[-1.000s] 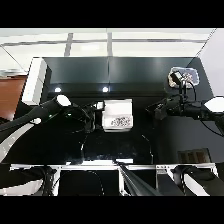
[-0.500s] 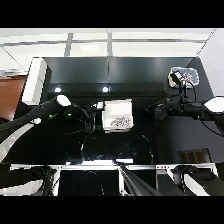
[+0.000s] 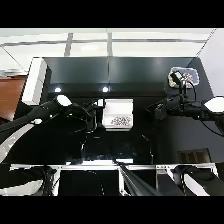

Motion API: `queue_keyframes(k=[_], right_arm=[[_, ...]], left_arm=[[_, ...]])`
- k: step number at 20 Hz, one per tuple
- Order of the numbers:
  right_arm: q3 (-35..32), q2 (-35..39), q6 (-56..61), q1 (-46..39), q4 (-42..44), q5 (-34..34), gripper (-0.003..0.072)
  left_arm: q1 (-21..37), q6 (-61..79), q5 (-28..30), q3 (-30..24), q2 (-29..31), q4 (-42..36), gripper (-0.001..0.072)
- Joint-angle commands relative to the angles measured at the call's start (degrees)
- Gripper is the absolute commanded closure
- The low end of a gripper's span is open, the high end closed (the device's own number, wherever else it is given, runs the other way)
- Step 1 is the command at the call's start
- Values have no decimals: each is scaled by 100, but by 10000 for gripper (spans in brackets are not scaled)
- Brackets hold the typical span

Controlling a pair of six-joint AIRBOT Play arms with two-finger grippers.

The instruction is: Fold the box and place the chain.

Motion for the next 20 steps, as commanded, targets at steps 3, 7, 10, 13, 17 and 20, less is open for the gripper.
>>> queue_keyframes(k=[3, 7, 10, 13, 17, 20], right_arm=[[0, 0, 2, -2, 17, -94, 380], [0, -68, 752, -2, 17, -470, -30], [2, -382, 2116, 26, 87, -1554, -23], [153, -1016, 2063, 424, 616, -1956, -23], [699, -1733, 1552, 1226, 619, -1963, -24], [730, -1757, 468, 1523, 402, -1683, -23]], left_arm=[[-234, 26, 57, 7, -4, 70, 250], [-232, 26, 55, 7, -4, 70, 363], [-232, 22, 68, 7, -4, 70, 363], [-232, 24, 70, 7, -4, 70, 363], [-232, 24, 72, 7, -4, 70, 362], [-232, 24, 72, 7, -4, 70, 362]])
